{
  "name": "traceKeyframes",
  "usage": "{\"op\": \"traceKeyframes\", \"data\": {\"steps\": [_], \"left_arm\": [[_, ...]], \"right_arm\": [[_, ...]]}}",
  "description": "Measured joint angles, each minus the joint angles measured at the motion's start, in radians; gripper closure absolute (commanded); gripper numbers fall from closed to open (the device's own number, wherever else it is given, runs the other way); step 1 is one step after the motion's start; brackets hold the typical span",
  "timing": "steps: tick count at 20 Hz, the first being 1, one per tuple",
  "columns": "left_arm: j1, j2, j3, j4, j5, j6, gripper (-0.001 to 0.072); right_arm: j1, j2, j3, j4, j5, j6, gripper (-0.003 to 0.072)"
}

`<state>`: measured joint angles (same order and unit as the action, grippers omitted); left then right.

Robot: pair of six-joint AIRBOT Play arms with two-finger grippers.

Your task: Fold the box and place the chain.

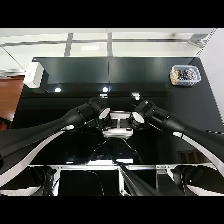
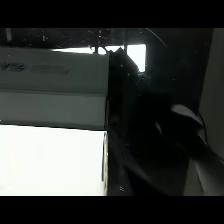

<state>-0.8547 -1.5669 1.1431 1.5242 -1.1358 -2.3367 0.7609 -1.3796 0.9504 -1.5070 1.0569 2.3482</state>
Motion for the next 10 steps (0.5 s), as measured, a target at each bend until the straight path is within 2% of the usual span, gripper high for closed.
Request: {"op": "traceKeyframes", "data": {"steps": [1,4,5,6,9,10], "left_arm": [[0.000,0.000,0.000,0.000,0.000,0.000,0.0680],[0.000,0.000,0.000,0.000,0.000,0.000,0.0680],[0.000,0.000,0.000,0.000,0.000,0.000,0.0679],[0.000,0.000,0.000,0.000,-0.001,0.000,0.0679],[0.000,0.000,0.000,0.000,-0.001,0.000,0.0680],[0.000,0.000,0.000,0.000,-0.001,0.000,0.0680]], "right_arm": [[0.002,0.000,0.001,-0.003,0.002,0.010,0.0673],[0.002,-0.002,0.001,-0.005,0.006,0.032,0.0670],[0.003,-0.003,0.001,-0.006,0.007,0.037,0.0624],[0.002,-0.003,0.001,-0.006,0.008,0.043,0.0508],[0.002,-0.003,0.001,-0.008,0.019,0.051,0.0506],[0.002,-0.003,0.001,-0.008,0.019,0.054,0.0677]]}}
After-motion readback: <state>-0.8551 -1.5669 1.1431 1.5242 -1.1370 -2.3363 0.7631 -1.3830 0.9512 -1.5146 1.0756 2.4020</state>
